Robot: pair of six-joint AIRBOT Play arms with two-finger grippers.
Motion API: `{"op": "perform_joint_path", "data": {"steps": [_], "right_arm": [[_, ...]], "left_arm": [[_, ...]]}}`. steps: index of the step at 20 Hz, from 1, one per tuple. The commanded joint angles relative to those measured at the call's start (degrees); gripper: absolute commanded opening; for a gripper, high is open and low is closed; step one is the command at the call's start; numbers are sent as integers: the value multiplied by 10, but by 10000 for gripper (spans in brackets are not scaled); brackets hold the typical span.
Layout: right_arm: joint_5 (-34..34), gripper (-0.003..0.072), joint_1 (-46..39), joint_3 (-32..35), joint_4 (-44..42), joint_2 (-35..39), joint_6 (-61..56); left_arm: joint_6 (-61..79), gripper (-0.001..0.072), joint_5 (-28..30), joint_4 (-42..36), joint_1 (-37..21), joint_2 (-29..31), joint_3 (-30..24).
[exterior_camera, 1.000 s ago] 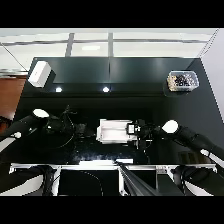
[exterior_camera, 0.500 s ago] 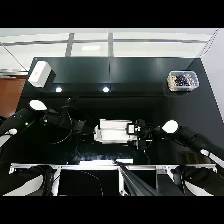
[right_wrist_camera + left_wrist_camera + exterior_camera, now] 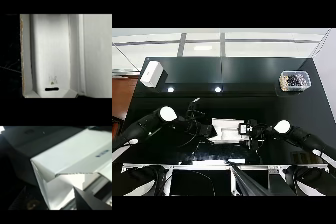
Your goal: Fold the box and place the chain.
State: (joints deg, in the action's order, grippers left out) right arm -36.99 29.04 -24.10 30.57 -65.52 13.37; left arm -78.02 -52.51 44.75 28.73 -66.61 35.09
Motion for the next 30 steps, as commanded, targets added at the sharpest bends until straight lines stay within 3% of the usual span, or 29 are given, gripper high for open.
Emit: {"op": "perform_joint_path", "data": {"steps": [1,12,17,19,27,30], "right_arm": [[1,400,0,0,0,0,0],[2,400,0,0,-1,0,0],[2,401,0,0,-1,0,0],[2,400,0,0,-1,0,0],[1,400,0,0,-1,0,0],[1,400,0,0,0,0,0]], "left_arm": [[-101,706,55,61,47,2,1],[-222,697,53,151,85,2,39],[-399,679,27,318,155,2,68],[-460,555,25,376,184,2,77],[-482,487,0,385,216,-49,125],[-493,479,-66,405,220,-91,156]]}}
